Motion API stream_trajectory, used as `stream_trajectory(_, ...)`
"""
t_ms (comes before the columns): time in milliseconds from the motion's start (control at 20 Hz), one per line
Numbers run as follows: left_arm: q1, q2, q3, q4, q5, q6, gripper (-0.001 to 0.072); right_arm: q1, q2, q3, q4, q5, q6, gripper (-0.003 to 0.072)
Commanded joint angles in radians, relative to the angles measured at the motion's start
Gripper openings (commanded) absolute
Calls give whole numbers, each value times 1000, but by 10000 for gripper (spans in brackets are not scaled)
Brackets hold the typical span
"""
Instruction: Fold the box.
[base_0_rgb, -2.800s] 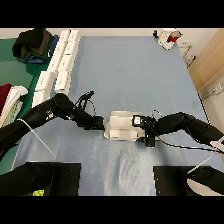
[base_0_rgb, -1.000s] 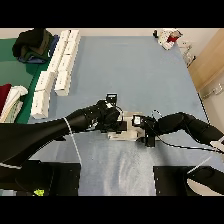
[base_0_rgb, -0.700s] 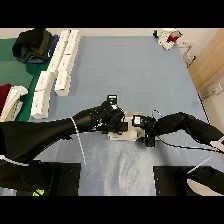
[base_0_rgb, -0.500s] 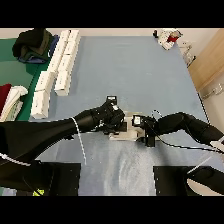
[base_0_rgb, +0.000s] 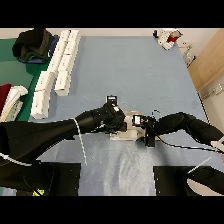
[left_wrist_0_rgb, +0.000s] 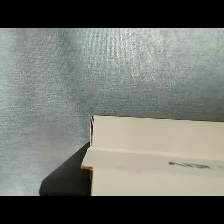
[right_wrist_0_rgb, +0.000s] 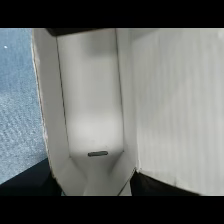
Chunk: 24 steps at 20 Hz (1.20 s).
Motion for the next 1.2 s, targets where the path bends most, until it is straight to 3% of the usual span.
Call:
stream_trajectory(0,-2,0,1,-5,-31,0,14,1,-1,1,1,0,0,510)
stream_trajectory(50,-2,0,1,-5,-37,13,46,1,-1,1,1,0,0,509)
stream_trajectory(100,-2,0,1,-5,-36,25,323,1,-1,1,1,0,0,510)
stream_trajectory(150,-2,0,1,-5,-37,22,437,1,-1,1,1,0,0,510)
stream_trajectory(400,-2,0,1,-1,-38,22,436,1,-1,1,1,0,0,510)
stream_trajectory(450,-1,0,1,1,-38,23,382,1,-1,1,1,0,0,510)
stream_trajectory(500,-1,0,1,6,-37,23,269,1,-1,1,1,0,0,509)
stream_trajectory(550,-2,0,1,15,-37,23,223,1,-1,1,1,0,0,510)
stream_trajectory(600,-2,0,1,25,-37,22,221,1,-1,1,1,0,0,510)
stream_trajectory(650,-1,0,1,26,-38,21,161,1,-1,1,1,0,0,510)
stream_trajectory(700,-2,0,1,29,-38,27,9,1,-1,1,1,0,0,510)
stream_trajectory(1000,-2,0,1,29,-37,27,16,1,-1,1,1,0,0,509)
stream_trajectory(1100,-2,0,1,29,-39,24,322,1,-1,1,1,0,0,510)
stream_trajectory(1150,-2,0,1,29,-39,25,320,1,-1,1,1,0,0,510)
